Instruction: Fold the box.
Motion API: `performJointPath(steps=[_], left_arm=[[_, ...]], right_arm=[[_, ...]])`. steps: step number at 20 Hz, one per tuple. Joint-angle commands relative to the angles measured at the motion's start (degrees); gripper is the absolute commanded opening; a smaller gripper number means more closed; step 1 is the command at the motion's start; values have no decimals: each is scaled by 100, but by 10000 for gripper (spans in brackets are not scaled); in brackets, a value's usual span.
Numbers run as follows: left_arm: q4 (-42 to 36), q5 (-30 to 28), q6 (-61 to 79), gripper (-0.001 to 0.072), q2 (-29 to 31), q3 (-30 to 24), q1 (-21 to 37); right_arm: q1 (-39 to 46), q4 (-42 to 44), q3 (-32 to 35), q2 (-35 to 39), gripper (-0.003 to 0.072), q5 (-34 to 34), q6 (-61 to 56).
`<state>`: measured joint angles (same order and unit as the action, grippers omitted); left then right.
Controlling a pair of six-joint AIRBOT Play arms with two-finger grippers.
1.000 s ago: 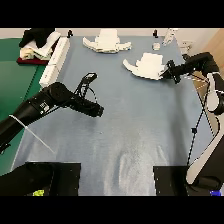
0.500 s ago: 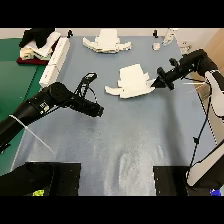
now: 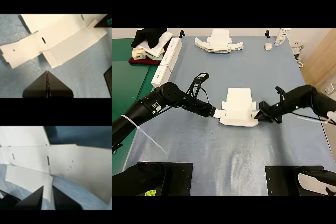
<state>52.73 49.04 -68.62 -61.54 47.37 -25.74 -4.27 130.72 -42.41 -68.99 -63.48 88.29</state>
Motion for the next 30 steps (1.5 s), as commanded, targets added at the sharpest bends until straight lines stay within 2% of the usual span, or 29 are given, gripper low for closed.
performJointPath(steps=[1,5,8,10,11,13,16,20,21,22,23,24,28,30], left_arm=[[2,0,2,13,4,-2,2],[0,-2,2,13,4,-2,0],[0,-2,2,13,4,-2,0],[0,-37,2,13,4,-2,0],[-4,-85,2,13,4,-2,0],[-24,-111,0,13,2,-2,0],[-140,-98,0,14,2,-2,0],[-557,-87,0,15,2,0,2],[-664,-90,2,69,2,0,4],[-745,-87,0,344,2,0,4],[-828,-87,0,430,2,0,11],[-892,-90,0,407,2,0,11],[-1058,-33,-42,406,2,0,33],[-1250,50,-44,407,4,0,116]], right_arm=[[-175,-216,730,608,414,345,-111],[186,-715,42,621,412,-151,-203],[750,-1657,-584,621,412,-557,-686],[1176,-2096,-688,616,408,-599,-748],[1392,-2092,-660,555,405,-599,-651],[1639,-1792,-575,302,344,-564,35],[1770,-970,-555,-243,345,-470,1005],[1740,-560,-553,-850,345,-273,1661],[1733,-280,-553,-986,345,-310,1937],[1692,-101,-553,-1102,345,-330,2100],[1602,-74,-553,-1209,345,-326,2153],[1504,-68,-553,-1300,344,-328,2197],[992,192,-560,-1355,344,-358,2564],[807,190,-560,-1344,203,-345,2640]])
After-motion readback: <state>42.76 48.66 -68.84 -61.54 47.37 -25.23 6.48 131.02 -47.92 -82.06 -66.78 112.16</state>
